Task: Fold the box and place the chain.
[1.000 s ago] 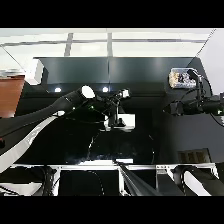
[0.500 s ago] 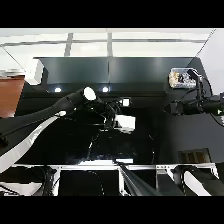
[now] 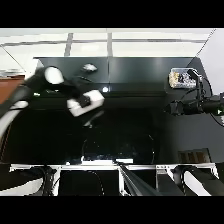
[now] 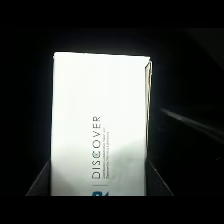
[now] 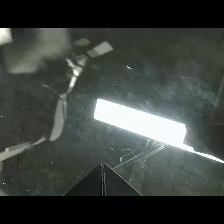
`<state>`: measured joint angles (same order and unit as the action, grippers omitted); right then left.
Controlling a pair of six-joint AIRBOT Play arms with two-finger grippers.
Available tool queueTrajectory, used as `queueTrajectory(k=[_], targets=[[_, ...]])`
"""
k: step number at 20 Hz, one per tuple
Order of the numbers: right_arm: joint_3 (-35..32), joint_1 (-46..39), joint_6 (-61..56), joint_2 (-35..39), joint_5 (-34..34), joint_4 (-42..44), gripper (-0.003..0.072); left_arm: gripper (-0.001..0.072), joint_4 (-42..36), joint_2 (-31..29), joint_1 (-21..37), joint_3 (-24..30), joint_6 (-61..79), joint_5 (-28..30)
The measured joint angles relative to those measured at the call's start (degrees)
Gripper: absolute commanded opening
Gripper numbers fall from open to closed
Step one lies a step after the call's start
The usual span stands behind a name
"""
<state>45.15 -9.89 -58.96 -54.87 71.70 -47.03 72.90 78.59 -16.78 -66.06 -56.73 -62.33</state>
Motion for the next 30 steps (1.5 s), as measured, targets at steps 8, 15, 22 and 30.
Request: queueTrajectory(k=[8,15,22,30], targets=[[0.0,0.0,0.0,0.0,-1.7,0.0,0.0018,0.0285,9.4,-3.5,34.8,4.3,-21.6,1.2],[0.0,0.0,-0.9,0.0,-4.2,0.0,0.0018,0.0286,9.8,4.6,40.3,-0.8,-21.5,12.1],[0.0,0.0,-1.9,0.0,-6.0,0.0,0.0018,0.0403,4.4,12.9,40.0,-8.3,-17.5,14.2],[0.0,0.3,-2.5,0.0,-6.5,0.3,0.0018,0.0251,2.4,13.4,39.8,-19.9,-17.2,5.1]])
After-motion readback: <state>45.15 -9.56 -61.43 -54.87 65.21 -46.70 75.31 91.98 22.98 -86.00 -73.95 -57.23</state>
